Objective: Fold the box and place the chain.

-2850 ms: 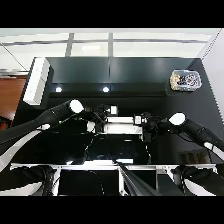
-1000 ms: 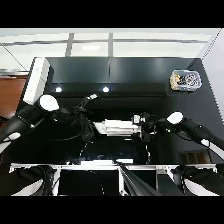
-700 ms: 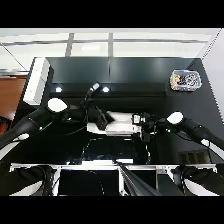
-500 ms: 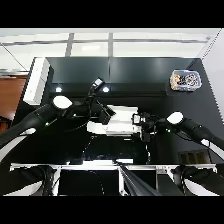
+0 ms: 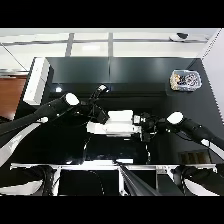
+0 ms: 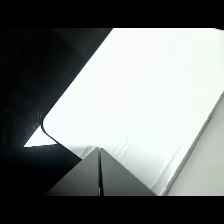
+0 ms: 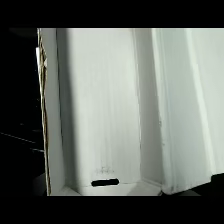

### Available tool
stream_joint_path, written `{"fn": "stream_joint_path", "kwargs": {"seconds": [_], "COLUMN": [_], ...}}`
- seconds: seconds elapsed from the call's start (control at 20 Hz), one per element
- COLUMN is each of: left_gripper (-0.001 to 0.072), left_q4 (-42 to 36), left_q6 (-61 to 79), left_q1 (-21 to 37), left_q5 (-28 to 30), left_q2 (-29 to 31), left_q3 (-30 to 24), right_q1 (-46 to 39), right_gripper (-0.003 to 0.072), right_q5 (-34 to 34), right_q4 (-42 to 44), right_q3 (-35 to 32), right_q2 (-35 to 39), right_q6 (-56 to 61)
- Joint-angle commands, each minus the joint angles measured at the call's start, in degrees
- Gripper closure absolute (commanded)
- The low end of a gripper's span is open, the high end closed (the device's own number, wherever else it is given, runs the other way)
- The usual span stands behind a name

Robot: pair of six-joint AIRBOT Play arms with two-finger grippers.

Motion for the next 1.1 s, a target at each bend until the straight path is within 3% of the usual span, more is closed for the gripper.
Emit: {"fn": "stream_joint_path", "kwargs": {"seconds": [0.0,0.15,0.3,0.45,0.55,0.75,0.8,0.85,0.9,1.05], "left_gripper": [0.0685,0.0685,0.0687,0.0687,0.0687,0.0661,0.0488,0.0203,-0.0011,-0.0007], "left_q4": [1.0,1.2,5.4,7.8,7.5,3.2,3.5,4.2,5.7,13.5], "left_q6": [-1.2,-1.1,-1.4,-1.7,-1.2,8.8,13.4,17.5,18.1,20.5], "left_q1": [0.2,0.5,2.3,5.6,7.8,9.5,8.3,6.7,5.4,0.7], "left_q5": [-1.0,-1.8,-7.3,-11.7,-12.1,-12.4,-12.6,-12.0,-9.5,0.5], "left_q2": [-0.9,-0.9,0.2,6.2,12.0,20.9,21.6,21.7,21.6,21.0], "left_q3": [0.4,1.2,4.0,4.3,1.6,-9.6,-11.6,-13.3,-14.4,-15.1], "right_q1": [0.1,0.1,0.1,0.1,0.1,0.1,0.1,0.1,0.1,0.1], "right_gripper": [0.0216,0.0216,0.0216,0.0216,0.0216,0.0216,0.0216,0.0216,0.0216,0.0216], "right_q5": [-0.1,-0.1,-0.1,-0.1,-0.1,-0.1,-0.1,-0.1,-0.1,-0.1], "right_q4": [0.1,0.1,0.1,0.1,0.1,0.1,0.1,0.1,0.1,0.1], "right_q3": [0.0,0.0,0.0,0.0,0.0,0.0,0.0,0.0,0.0,0.0], "right_q2": [0.0,0.0,0.0,0.0,0.0,0.0,0.0,0.0,0.0,0.0], "right_q6": [0.1,0.1,0.1,0.1,0.1,0.1,0.1,0.1,0.1,0.1]}}
